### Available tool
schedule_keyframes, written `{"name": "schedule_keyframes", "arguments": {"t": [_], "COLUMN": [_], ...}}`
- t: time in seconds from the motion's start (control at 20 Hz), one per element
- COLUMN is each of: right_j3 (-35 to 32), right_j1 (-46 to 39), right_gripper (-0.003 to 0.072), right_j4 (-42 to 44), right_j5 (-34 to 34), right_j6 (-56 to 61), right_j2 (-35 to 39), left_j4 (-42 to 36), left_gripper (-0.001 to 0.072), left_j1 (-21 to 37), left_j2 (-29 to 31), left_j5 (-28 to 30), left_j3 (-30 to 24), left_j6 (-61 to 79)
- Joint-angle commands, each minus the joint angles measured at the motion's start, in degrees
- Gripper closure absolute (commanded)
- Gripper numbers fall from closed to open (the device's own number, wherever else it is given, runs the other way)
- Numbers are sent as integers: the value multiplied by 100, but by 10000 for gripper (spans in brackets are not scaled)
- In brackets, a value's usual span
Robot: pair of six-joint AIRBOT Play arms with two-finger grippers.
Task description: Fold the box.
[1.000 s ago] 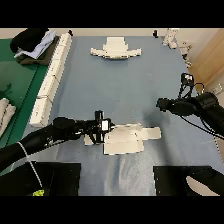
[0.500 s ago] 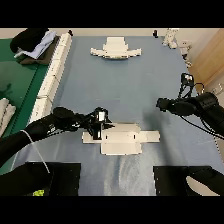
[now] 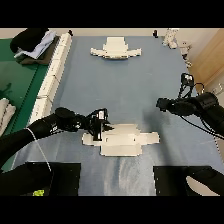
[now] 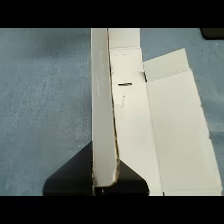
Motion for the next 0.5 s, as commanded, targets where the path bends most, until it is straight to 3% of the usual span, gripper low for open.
{"name": "schedule_keyframes", "arguments": {"t": [0.0,0.45], "right_j3": [7,7], "right_j1": [0,0], "right_gripper": [384,386], "right_j4": [31,343], "right_j5": [-4,-44], "right_j6": [0,-22], "right_j2": [0,2], "left_j4": [66,66], "left_gripper": [696,696], "left_j1": [-2,-2], "left_j2": [-37,-37], "left_j5": [-168,-404], "left_j3": [-24,-24], "left_j6": [-46,-457]}}
